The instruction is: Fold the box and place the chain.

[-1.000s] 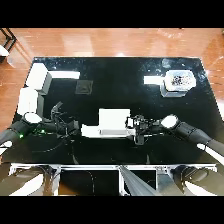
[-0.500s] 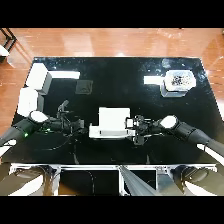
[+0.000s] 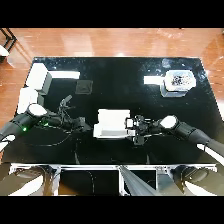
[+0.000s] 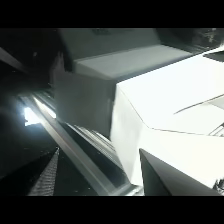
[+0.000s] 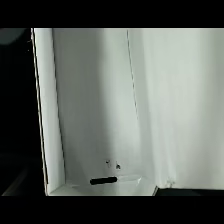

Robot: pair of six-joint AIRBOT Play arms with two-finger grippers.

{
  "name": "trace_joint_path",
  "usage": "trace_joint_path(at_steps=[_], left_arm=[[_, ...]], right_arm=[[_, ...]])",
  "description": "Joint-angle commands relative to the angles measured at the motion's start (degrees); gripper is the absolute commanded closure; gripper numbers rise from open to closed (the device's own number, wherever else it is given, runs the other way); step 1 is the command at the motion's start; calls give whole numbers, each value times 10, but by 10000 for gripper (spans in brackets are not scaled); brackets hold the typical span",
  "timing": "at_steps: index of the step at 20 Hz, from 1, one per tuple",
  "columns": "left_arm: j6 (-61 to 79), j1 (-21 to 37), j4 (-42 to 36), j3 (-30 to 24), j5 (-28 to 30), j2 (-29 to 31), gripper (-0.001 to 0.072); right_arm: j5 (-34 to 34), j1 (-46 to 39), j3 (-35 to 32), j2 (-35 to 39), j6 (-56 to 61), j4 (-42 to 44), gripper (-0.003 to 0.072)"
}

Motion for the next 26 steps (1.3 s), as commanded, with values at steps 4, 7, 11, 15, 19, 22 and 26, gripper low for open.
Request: trace_joint_path(at_steps=[4,7,11,15,19,22,26], left_arm=[[12,-30,-16,5,-26,3,74],[11,-41,-15,5,-19,19,72],[-43,-76,1,5,26,33,71],[-76,-134,2,6,75,34,72],[-103,-161,2,23,87,34,92],[-137,-165,2,34,87,34,92],[-160,-176,4,35,85,34,92]], right_arm=[[0,0,0,0,0,0,321],[0,0,0,0,0,0,321],[0,0,0,0,0,0,321],[0,0,0,0,0,0,321],[0,0,0,0,0,0,321],[0,0,0,0,0,0,321],[0,0,0,0,0,0,321]])
